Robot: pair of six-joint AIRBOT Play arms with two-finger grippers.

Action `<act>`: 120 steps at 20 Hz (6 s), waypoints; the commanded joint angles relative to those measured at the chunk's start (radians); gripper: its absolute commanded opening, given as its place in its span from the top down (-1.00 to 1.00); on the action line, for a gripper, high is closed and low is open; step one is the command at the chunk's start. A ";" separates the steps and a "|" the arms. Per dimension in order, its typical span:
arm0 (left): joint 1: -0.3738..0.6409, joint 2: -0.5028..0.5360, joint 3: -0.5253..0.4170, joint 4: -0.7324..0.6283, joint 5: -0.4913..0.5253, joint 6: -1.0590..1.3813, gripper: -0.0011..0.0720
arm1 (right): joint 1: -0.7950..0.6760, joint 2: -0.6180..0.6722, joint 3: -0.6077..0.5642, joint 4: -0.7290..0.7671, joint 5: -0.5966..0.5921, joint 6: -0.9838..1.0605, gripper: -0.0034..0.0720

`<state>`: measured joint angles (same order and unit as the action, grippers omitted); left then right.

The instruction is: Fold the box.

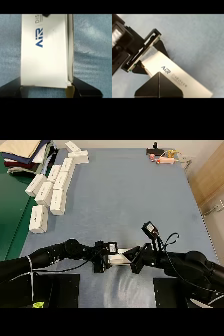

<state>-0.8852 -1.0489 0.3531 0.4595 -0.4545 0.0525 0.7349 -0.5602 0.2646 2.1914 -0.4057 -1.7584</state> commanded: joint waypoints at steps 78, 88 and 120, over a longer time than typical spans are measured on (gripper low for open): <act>0.000 0.001 0.000 0.000 0.000 0.000 -0.45 | 0.162 -0.020 -0.208 -0.194 0.449 0.128 0.90; 0.000 0.001 0.000 0.000 0.000 0.000 -0.45 | 0.221 -0.130 -0.220 -0.160 0.468 0.137 0.90; 0.000 0.001 0.000 0.000 0.001 0.000 -0.45 | -0.287 -0.146 0.117 -0.388 -0.239 0.329 0.90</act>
<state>-0.8852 -1.0489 0.3531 0.4595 -0.4545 0.0521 0.5957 -0.6357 0.2756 1.9209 -0.3756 -1.5574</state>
